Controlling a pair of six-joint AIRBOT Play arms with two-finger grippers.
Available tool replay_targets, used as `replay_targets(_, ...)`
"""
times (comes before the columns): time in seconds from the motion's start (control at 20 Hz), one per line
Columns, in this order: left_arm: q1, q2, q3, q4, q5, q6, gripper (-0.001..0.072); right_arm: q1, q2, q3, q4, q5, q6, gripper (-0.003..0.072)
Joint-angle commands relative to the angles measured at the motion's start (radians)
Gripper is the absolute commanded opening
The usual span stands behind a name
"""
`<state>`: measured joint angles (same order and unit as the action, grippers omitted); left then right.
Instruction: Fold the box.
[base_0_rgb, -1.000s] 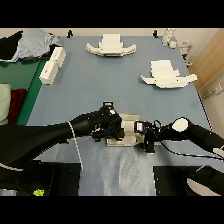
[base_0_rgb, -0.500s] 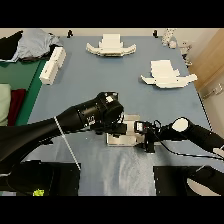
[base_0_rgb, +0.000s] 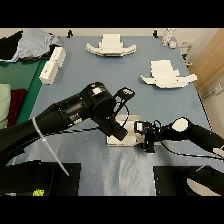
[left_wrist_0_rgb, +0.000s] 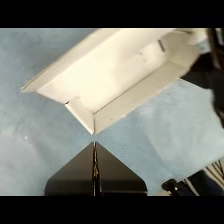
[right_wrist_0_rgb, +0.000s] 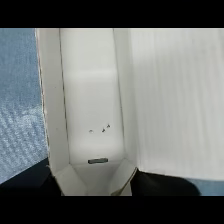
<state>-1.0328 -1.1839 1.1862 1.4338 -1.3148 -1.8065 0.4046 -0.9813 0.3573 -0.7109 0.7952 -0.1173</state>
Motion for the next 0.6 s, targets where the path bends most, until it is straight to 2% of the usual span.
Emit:
replay_targets(0.0,0.016,0.111,-0.127,-0.052,0.138,0.221,0.0012,0.0,0.0,0.001,0.0,0.0,0.0,0.0502)
replay_targets(0.1,0.066,0.199,-0.233,-0.095,0.178,0.314,0.0013,0.0,0.0,0.001,0.0,0.0,0.0,0.0502)
replay_targets(0.2,0.175,0.3,-0.348,-0.214,0.23,0.481,0.0012,0.0,0.0,0.001,0.0,0.0,0.0,0.0502)
replay_targets(0.35,0.371,0.423,-0.507,-0.44,0.238,0.994,0.0015,0.0,0.0,0.001,0.0,0.0,0.0,0.0502)
replay_targets(0.4,0.424,0.449,-0.553,-0.481,0.245,1.159,0.0052,0.0,0.0,0.001,0.0,0.0,0.0,0.0502)
replay_targets(0.45,0.463,0.461,-0.592,-0.501,0.265,1.27,0.0418,0.0,0.0,0.001,0.0,0.0,0.0,0.0502)
replay_targets(0.5,0.494,0.461,-0.631,-0.516,0.307,1.355,0.0713,0.0,0.0,0.001,0.0,0.0,0.0,0.0502)
replay_targets(0.55,0.51,0.455,-0.662,-0.527,0.347,1.416,0.0714,0.0,0.0,0.001,0.0,0.0,0.0,0.0502)
